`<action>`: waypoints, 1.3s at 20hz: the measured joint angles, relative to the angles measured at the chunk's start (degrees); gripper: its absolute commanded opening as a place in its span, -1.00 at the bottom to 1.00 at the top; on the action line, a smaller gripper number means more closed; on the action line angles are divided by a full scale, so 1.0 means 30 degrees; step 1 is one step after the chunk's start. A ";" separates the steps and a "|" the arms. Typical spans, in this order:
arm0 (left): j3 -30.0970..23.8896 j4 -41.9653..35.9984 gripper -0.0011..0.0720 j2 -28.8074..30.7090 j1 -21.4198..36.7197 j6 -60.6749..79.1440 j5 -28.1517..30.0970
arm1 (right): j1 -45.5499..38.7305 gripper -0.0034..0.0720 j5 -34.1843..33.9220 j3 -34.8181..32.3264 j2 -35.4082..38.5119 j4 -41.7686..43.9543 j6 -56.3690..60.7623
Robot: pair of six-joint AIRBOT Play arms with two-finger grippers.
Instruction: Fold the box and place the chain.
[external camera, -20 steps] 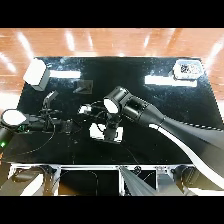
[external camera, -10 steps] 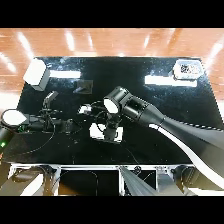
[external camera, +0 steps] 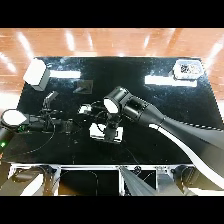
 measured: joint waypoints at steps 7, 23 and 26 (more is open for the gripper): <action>0.0000 0.0007 0.76 0.0000 0.0000 -0.0007 0.0022 | 0.0044 0.14 0.0109 0.0000 -0.0051 0.0058 0.0080; 0.0000 0.0270 0.76 0.0000 0.0000 -0.0007 0.0051 | 0.0590 0.15 0.0073 0.0000 -0.0510 -0.0007 0.0080; 0.0000 0.0284 0.76 0.0000 0.0000 -0.0007 0.0044 | 0.0605 0.15 0.0284 0.0007 -0.0546 0.0248 0.0073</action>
